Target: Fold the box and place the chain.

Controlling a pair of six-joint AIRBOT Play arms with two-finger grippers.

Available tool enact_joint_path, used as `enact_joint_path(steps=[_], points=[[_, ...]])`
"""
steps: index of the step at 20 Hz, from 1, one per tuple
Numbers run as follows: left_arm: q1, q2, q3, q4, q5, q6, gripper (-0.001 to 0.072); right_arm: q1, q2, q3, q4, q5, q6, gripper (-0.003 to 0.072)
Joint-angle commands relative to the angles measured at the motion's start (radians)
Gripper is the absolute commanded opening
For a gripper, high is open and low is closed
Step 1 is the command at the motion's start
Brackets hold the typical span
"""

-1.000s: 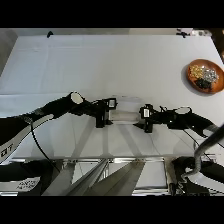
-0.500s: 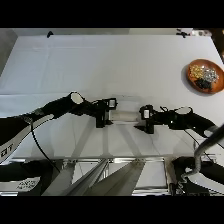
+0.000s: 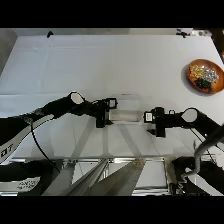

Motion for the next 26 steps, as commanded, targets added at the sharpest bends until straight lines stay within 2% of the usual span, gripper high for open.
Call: enact_joint_path(steps=[1, 4, 8, 10, 11, 13, 20, 26], points=[[0.001, 0.018, 0.000, 0.039, 0.047, -0.058, 0.0205, 0.000, 0.096, 0.001, -0.185, -0.001, 0.182, 0.0695], [0.001, 0.029, 0.000, 0.129, 0.047, -0.143, 0.0205, 0.000, 0.159, 0.001, -0.135, -0.003, 0.181, 0.0596], [0.000, 0.029, 0.000, 0.168, 0.041, -0.188, 0.0205, 0.000, 0.207, 0.001, 0.078, -0.003, 0.145, 0.0561], [0.000, 0.029, 0.000, 0.168, 0.025, -0.187, 0.0207, 0.000, 0.206, 0.001, 0.227, -0.002, 0.089, 0.0423], [0.000, 0.029, 0.000, 0.168, 0.018, -0.187, 0.0214, 0.000, 0.206, 0.001, 0.294, -0.002, 0.043, 0.0319], [0.000, 0.029, 0.000, 0.168, 0.017, -0.186, 0.0213, 0.000, 0.206, 0.001, 0.415, -0.002, -0.080, 0.0025], [0.000, 0.029, 0.000, 0.168, 0.016, -0.186, 0.0213, 0.000, 0.134, 0.001, 0.925, -0.060, -0.407, 0.0003], [0.000, 0.029, 0.000, 0.168, 0.017, -0.186, 0.0213, 0.001, -0.099, 0.001, 1.044, -0.188, -0.399, 0.0005]])
